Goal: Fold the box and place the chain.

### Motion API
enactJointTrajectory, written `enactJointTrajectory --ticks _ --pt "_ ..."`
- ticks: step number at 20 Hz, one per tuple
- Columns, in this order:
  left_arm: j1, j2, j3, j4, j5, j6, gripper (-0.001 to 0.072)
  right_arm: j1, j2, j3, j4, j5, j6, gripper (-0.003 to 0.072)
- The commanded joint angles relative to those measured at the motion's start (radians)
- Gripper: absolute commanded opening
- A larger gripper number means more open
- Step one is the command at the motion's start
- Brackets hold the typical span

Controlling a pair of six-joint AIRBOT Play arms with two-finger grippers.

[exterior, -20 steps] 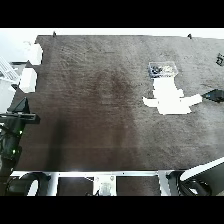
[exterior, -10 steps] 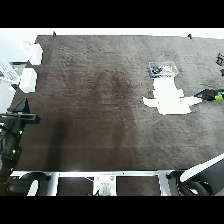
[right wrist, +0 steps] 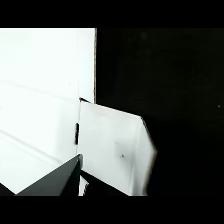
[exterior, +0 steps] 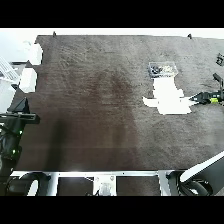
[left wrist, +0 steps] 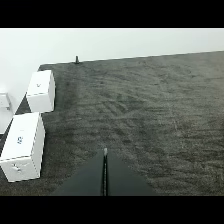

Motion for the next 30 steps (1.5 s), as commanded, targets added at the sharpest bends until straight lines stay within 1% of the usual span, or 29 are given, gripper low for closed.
enactJointTrajectory --ticks 1,2,4,5,7,8,9,10,12,13,15,17,19,21,23,24,25,27,28,30 --pt "0.0 0.001 0.0 0.0 0.0 0.0 0.0024 0.005 -0.004 0.001 0.014 0.031 0.002 0.0388" --pt "0.0 0.001 0.0 0.0 0.0 0.0 0.0024 0.007 -0.004 0.001 0.027 0.034 0.002 0.035" --pt "0.0 0.001 0.0 0.0 0.0 0.0 0.0024 0.017 -0.004 0.001 0.028 0.034 0.003 0.0341" --pt "0.0 0.001 0.0 0.0 0.0 0.0 0.0024 0.021 -0.004 0.0 0.028 0.035 0.024 0.0241" --pt "0.0 0.001 0.0 0.0 0.0 0.0 0.0024 0.036 -0.004 0.001 0.029 0.07 0.03 0.0106" --pt "0.0 0.001 0.0 0.0 0.0 0.0 0.0023 0.042 -0.004 0.001 0.036 0.107 -0.002 0.0007" --pt "0.0 0.001 0.0 0.0 0.0 0.0 0.0024 0.046 -0.004 -0.001 0.063 0.146 -0.014 0.0009" --pt "0.0 0.001 0.0 0.0 0.0 0.0 0.0024 0.05 -0.004 -0.004 0.129 0.18 -0.017 0.0008" --pt "0.0 0.001 0.0 0.0 0.001 0.0 0.0024 0.051 0.019 -0.04 0.254 0.18 -0.014 0.0005" --pt "0.0 0.001 0.0 0.0 0.002 0.0 0.0023 0.055 0.043 -0.079 0.28 0.179 -0.009 0.0005" --pt "0.0 0.001 0.0 0.0 0.0 0.0 0.0024 0.074 0.113 -0.199 0.281 0.175 -0.011 0.0004" --pt "0.0 0.001 0.0 0.0 0.0 0.0 0.0024 0.102 0.206 -0.36 0.294 0.104 -0.024 0.0004" --pt "0.0 0.001 0.0 0.0 0.0 0.0 0.0024 0.148 0.314 -0.554 0.332 0.015 -0.059 0.0004" --pt "0.0 0.001 0.0 0.0 0.0 0.0 0.0024 0.22 0.439 -0.769 0.394 -0.133 -0.086 0.0004" --pt "0.0 0.001 0.0 0.0 0.0 0.0 0.0024 0.306 0.554 -0.956 0.516 -0.276 -0.116 0.0004" --pt "0.0 0.001 0.0 0.0 0.0 0.0 0.0024 0.355 0.59 -1.009 0.566 -0.303 -0.137 0.0004" --pt "0.0 0.001 0.0 0.0 0.0 0.0 0.0024 0.412 0.612 -1.036 0.587 -0.316 -0.143 0.0004" --pt "0.0 0.001 0.0 0.0 0.0 0.0 0.0024 0.521 0.622 -1.04 0.588 -0.368 -0.14 0.0004" --pt "0.0 0.001 0.0 0.0 0.0 0.0 0.0024 0.569 0.622 -1.04 0.596 -0.414 -0.127 0.0004" --pt "0.0 0.001 0.0 0.0 0.0 0.0 0.0024 0.643 0.622 -1.04 0.602 -0.544 -0.103 0.0004"
